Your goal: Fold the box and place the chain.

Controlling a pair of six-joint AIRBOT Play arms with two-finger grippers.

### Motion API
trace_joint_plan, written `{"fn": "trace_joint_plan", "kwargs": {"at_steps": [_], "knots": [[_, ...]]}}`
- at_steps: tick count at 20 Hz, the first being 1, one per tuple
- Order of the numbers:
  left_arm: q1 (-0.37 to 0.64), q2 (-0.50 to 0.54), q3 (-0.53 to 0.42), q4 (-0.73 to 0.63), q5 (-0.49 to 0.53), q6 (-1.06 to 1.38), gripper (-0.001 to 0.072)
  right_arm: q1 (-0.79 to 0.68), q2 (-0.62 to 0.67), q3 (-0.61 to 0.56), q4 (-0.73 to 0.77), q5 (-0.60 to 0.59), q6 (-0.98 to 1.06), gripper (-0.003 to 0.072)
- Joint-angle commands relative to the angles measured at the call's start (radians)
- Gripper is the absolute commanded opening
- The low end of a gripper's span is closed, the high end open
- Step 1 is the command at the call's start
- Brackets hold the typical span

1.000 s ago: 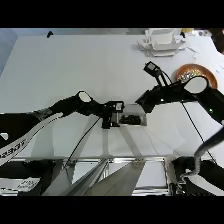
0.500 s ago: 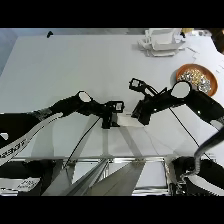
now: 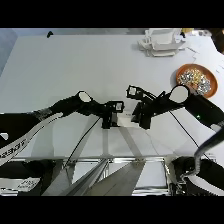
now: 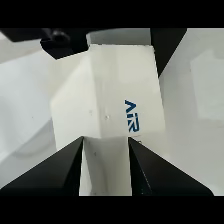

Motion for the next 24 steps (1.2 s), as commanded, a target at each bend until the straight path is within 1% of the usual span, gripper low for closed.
{"fn": "trace_joint_plan", "kwargs": {"at_steps": [1,2,3,6,8,10,11,14,20,24], "knots": [[0.001,0.000,0.000,0.000,0.000,0.000,0.0030,0.001,0.001,-0.001,-0.062,-0.028,-0.037,0.0321],[0.001,0.000,0.000,0.000,0.000,0.000,0.0030,0.001,0.003,-0.001,-0.072,-0.034,-0.037,0.0315],[0.001,0.000,0.000,0.000,0.000,0.000,0.0030,0.001,0.011,-0.001,-0.076,-0.043,-0.037,0.0274],[0.001,0.000,0.000,0.000,0.000,0.000,0.0030,0.001,0.066,-0.001,-0.081,-0.080,-0.038,0.0196],[0.001,0.000,0.000,0.000,0.000,0.000,0.0030,0.001,0.093,-0.001,-0.098,-0.083,-0.038,0.0165],[0.001,0.000,0.000,0.000,0.000,0.000,0.0030,0.001,0.094,-0.006,-0.109,-0.079,-0.038,0.0146],[0.001,0.000,0.000,0.000,0.000,0.000,0.0030,0.001,0.094,-0.013,-0.109,-0.084,-0.039,0.0108],[0.001,0.000,0.000,0.000,0.000,0.000,0.0030,0.001,0.094,-0.051,-0.109,-0.120,-0.040,0.0108],[0.001,0.000,0.000,0.000,0.000,0.000,0.0030,0.001,0.094,-0.101,-0.108,-0.152,-0.061,0.0108],[0.001,0.000,0.000,0.000,0.000,0.000,0.0030,0.001,0.095,-0.105,-0.098,-0.158,-0.061,0.0110]]}}
